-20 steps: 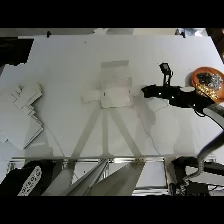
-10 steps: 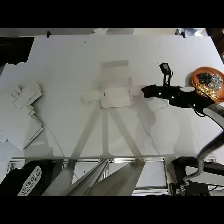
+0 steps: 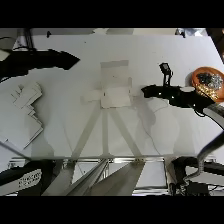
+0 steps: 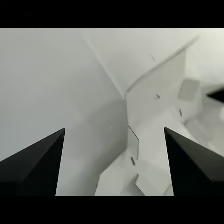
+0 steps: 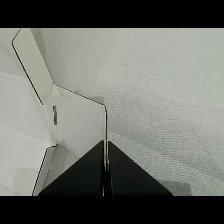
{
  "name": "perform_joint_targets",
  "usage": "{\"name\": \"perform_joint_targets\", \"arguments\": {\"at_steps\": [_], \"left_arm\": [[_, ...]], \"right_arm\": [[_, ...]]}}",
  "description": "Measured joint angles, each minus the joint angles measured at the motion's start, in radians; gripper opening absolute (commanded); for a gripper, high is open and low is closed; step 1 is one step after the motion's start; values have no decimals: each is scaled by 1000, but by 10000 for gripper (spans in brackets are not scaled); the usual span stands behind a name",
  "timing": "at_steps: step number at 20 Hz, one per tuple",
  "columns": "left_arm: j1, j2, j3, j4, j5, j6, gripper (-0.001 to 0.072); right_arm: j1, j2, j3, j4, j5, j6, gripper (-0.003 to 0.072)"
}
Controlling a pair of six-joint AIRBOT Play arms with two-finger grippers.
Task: Fold the box and place the chain.
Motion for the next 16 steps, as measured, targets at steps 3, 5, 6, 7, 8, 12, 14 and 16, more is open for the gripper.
{"name": "perform_joint_targets", "arguments": {"at_steps": [3, 5, 6, 7, 8, 12, 14, 16], "left_arm": [[-65, -215, 138, 29, -94, 19, 699], [-101, -333, 218, 50, -143, 25, 699], [-117, -381, 254, 60, -164, 26, 699], [-135, -426, 291, 66, -189, 27, 699], [-150, -462, 322, 71, -206, 27, 699], [-203, -547, 401, 83, -223, 29, 698], [-224, -565, 417, 100, -216, 29, 698], [-239, -574, 425, 119, -210, 31, 697]], "right_arm": [[0, 0, 0, 0, 0, 0, 11], [0, 0, 0, 0, 0, 0, 11], [0, 0, 0, 0, 0, 0, 11], [0, 0, 0, 0, 0, 0, 11], [0, 0, 0, 0, 0, 0, 11], [0, 0, 0, 0, 0, 0, 11], [0, 0, 0, 0, 0, 0, 11], [0, 0, 0, 0, 0, 0, 11]]}}
